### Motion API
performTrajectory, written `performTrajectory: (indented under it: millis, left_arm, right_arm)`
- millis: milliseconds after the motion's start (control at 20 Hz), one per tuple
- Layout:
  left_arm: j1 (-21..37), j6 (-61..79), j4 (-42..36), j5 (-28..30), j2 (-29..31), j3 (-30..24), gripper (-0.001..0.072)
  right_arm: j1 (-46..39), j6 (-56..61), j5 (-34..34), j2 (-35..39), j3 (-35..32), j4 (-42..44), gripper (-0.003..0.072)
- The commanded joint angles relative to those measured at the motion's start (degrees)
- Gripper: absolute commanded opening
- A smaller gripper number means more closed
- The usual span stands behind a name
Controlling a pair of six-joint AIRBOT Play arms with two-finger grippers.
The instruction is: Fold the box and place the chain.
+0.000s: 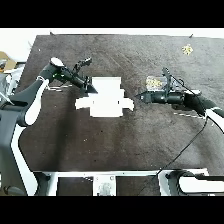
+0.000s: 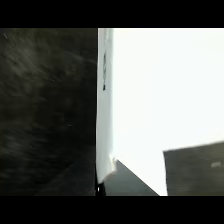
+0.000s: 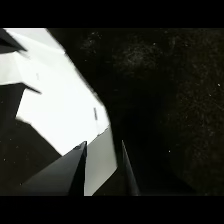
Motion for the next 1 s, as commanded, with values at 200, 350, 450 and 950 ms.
performTrajectory:
  millis: [200,350,450,950]
  left_arm:
    - [-0.2,12.9,-0.07,8.96,0.2,-3.72,0.0012]
    - [-0.2,14.21,-0.04,12.68,0.2,-6.25,0.0012]
    - [-0.2,14.19,-0.04,13.49,0.2,-7.34,0.0012]
    - [-0.22,15.85,0.28,15.08,0.2,-8.11,0.0013]
  right_arm:
    - [-0.26,-12.26,1.31,0.09,0.04,1.62,0.0428]
    - [-0.15,-16.63,1.81,0.11,0.04,2.27,0.0429]
    - [0.04,-21.14,2.69,0.11,0.04,2.25,0.0429]
    - [8.72,-44.0,-2.54,0.11,0.04,-1.42,0.0602]
